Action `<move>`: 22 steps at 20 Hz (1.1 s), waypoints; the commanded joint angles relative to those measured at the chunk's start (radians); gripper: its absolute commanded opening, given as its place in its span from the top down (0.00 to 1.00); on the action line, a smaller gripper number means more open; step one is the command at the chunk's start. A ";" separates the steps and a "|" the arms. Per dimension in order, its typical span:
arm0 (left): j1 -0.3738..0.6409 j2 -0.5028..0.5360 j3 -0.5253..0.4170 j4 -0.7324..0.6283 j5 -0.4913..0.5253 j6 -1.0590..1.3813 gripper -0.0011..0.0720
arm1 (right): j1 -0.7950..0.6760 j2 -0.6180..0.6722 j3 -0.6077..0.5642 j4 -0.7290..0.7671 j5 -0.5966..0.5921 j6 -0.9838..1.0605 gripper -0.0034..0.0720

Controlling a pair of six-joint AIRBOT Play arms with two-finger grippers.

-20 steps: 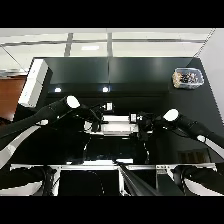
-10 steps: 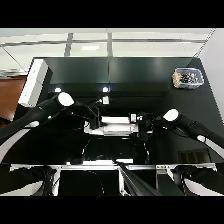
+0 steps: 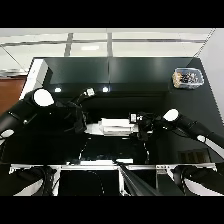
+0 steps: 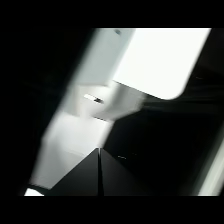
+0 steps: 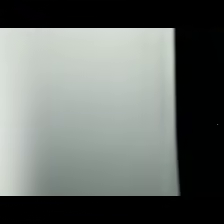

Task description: Fold the box and place the chain.

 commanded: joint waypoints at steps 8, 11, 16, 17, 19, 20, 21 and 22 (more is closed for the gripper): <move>-0.148 -0.025 -0.121 -0.559 0.561 0.130 0.94 | 0.001 -0.001 0.000 0.000 0.002 0.000 0.47; -0.116 -0.071 -0.113 -0.605 0.667 0.128 0.94 | 0.001 -0.001 0.000 0.000 0.002 0.000 0.47; -0.093 -0.163 -0.106 -0.414 0.607 0.095 0.94 | 0.001 -0.001 0.000 0.000 0.001 0.000 0.47; -0.093 -0.182 -0.104 -0.368 0.570 0.063 0.94 | 0.001 -0.001 0.000 0.000 0.002 0.000 0.47; -0.093 -0.226 -0.088 -0.346 0.501 0.022 0.94 | 0.001 -0.001 0.000 0.000 0.002 0.000 0.47; -0.096 -0.242 -0.078 -0.350 0.481 0.022 0.94 | 0.001 -0.001 0.000 0.000 0.002 0.000 0.47; -0.098 -0.258 -0.066 -0.349 0.462 0.022 0.95 | 0.001 -0.001 0.000 0.000 0.002 0.000 0.47; -0.097 -0.270 -0.053 -0.349 0.445 0.022 0.94 | 0.001 -0.001 0.000 0.000 0.002 0.000 0.47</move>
